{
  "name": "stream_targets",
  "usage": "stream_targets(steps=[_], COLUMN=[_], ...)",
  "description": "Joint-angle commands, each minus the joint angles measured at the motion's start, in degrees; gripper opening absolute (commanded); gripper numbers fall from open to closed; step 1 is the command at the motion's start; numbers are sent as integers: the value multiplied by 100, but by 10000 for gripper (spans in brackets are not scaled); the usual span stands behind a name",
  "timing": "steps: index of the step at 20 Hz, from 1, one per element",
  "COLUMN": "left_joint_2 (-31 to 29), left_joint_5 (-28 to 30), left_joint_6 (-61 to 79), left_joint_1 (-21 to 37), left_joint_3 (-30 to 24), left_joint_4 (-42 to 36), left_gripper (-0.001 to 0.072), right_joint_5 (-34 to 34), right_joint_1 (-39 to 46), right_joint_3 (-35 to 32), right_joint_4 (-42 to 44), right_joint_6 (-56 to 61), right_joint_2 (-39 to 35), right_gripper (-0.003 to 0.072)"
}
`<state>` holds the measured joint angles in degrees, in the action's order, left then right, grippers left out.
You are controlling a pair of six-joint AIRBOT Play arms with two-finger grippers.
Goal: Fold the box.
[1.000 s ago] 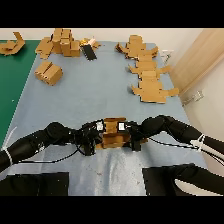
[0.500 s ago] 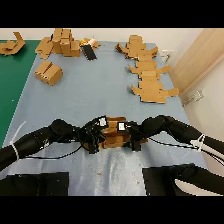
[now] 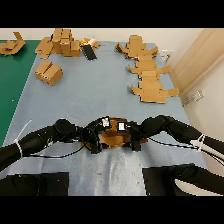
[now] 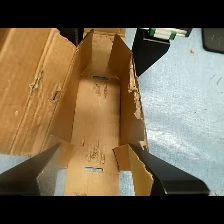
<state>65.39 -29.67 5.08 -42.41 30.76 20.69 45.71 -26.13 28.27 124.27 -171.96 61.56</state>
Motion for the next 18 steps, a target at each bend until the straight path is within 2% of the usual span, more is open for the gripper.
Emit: stream_targets(steps=[1,6,7,8,9,12,14,16,18], left_joint_2=[11,11,9,-13,-63,-361,-743,-1270,-1919], left_joint_5=[13,15,15,11,7,33,-66,-437,-791], left_joint_6=[-17,-17,-20,-22,-7,-758,-1937,-3292,-4452], left_joint_1=[-13,-11,-11,-9,-4,57,232,483,732], left_joint_3=[9,9,9,9,9,7,0,0,-4], left_joint_4=[-7,17,28,68,208,704,1609,2739,3390], left_gripper=[687,684,612,293,17,11,11,11,11], right_joint_5=[4,4,4,4,4,4,4,4,4], right_joint_1=[0,0,0,0,0,0,0,0,0], right_joint_3=[-2,-2,-2,-2,-2,-2,-2,-2,-2], right_joint_4=[0,0,0,0,0,-2,-2,-2,-2], right_joint_6=[2,2,2,2,2,2,2,0,0], right_joint_2=[4,4,4,4,2,4,4,4,4], right_gripper=[501,501,501,501,501,501,501,501,501])
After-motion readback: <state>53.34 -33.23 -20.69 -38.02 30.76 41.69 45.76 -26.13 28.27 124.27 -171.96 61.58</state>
